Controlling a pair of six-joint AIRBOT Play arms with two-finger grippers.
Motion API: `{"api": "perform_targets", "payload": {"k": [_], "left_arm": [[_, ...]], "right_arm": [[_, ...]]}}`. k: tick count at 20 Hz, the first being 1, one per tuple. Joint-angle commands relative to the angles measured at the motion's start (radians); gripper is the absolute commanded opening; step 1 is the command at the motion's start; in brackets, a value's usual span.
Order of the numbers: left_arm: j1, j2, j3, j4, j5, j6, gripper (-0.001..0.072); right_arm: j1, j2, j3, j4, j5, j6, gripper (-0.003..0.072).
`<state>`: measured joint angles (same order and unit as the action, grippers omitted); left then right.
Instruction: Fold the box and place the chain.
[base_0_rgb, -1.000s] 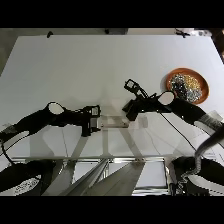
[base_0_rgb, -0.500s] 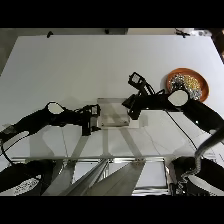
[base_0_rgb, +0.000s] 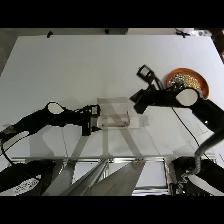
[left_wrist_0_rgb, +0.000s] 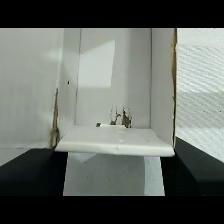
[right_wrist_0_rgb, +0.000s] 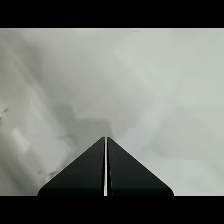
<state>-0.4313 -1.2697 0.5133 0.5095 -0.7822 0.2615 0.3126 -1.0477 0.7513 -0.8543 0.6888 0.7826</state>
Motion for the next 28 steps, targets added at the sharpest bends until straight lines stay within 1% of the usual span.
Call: {"api": "perform_targets", "payload": {"k": [1, 2, 3, 4, 5, 7, 10, 12, 13, 16, 19, 20, 21, 22, 23, 26, 28], "left_arm": [[0.000, 0.001, 0.001, 0.000, 0.000, 0.000, 0.0087], [0.000, 0.001, 0.001, 0.000, 0.000, 0.000, 0.0087], [0.000, 0.001, 0.001, 0.000, 0.000, 0.000, 0.0087], [0.000, 0.001, 0.001, 0.000, 0.000, 0.000, 0.0087], [0.000, 0.001, 0.001, 0.000, 0.000, 0.000, 0.0087], [0.000, 0.001, 0.001, 0.000, 0.000, 0.000, 0.0087], [0.000, 0.001, 0.001, 0.000, 0.000, 0.000, 0.0087], [0.000, 0.001, 0.001, 0.000, 0.000, 0.000, 0.0087], [0.000, 0.001, 0.001, 0.000, 0.000, 0.000, 0.0087], [0.000, 0.001, 0.001, 0.000, 0.000, 0.000, 0.0087], [0.000, 0.001, 0.001, 0.000, 0.000, 0.000, 0.0087], [0.000, 0.001, 0.001, 0.000, 0.000, 0.000, 0.0087], [0.000, 0.001, 0.001, 0.000, 0.000, 0.000, 0.0087], [0.000, 0.001, 0.001, 0.000, 0.000, 0.000, 0.0087], [0.000, 0.001, 0.001, 0.000, 0.000, 0.000, 0.0087], [0.000, 0.001, 0.000, 0.000, 0.000, 0.000, 0.0087], [0.000, 0.001, 0.000, 0.000, 0.000, 0.000, 0.0087]], "right_arm": [[-0.243, 0.007, 0.055, -0.064, 0.002, 0.256, 0.0011], [-0.327, 0.006, 0.075, -0.096, 0.013, 0.271, 0.0012], [-0.410, 0.006, 0.090, -0.144, 0.026, 0.285, 0.0098], [-0.476, 0.003, 0.094, -0.199, 0.040, 0.292, 0.0386], [-0.533, -0.006, 0.094, -0.259, 0.055, 0.289, 0.0511], [-0.603, -0.050, 0.094, -0.344, 0.063, 0.282, 0.0625], [-0.636, -0.139, 0.094, -0.352, -0.026, 0.283, 0.0619], [-0.635, -0.206, 0.094, -0.329, -0.069, 0.283, 0.0591], [-0.635, -0.244, 0.094, -0.329, -0.064, 0.285, 0.0579], [-0.634, -0.349, 0.094, -0.326, -0.038, 0.294, 0.0578], [-0.635, -0.405, 0.094, -0.322, -0.015, 0.294, 0.0576], [-0.634, -0.417, 0.094, -0.322, -0.012, 0.294, 0.0549], [-0.635, -0.425, 0.094, -0.322, -0.003, 0.294, 0.0491], [-0.635, -0.431, 0.094, -0.322, 0.009, 0.293, 0.0405], [-0.635, -0.432, 0.094, -0.322, 0.026, 0.292, 0.0302], [-0.635, -0.411, 0.094, -0.322, 0.069, 0.290, 0.0025], [-0.635, -0.374, 0.094, -0.321, 0.076, 0.290, 0.0010]]}}
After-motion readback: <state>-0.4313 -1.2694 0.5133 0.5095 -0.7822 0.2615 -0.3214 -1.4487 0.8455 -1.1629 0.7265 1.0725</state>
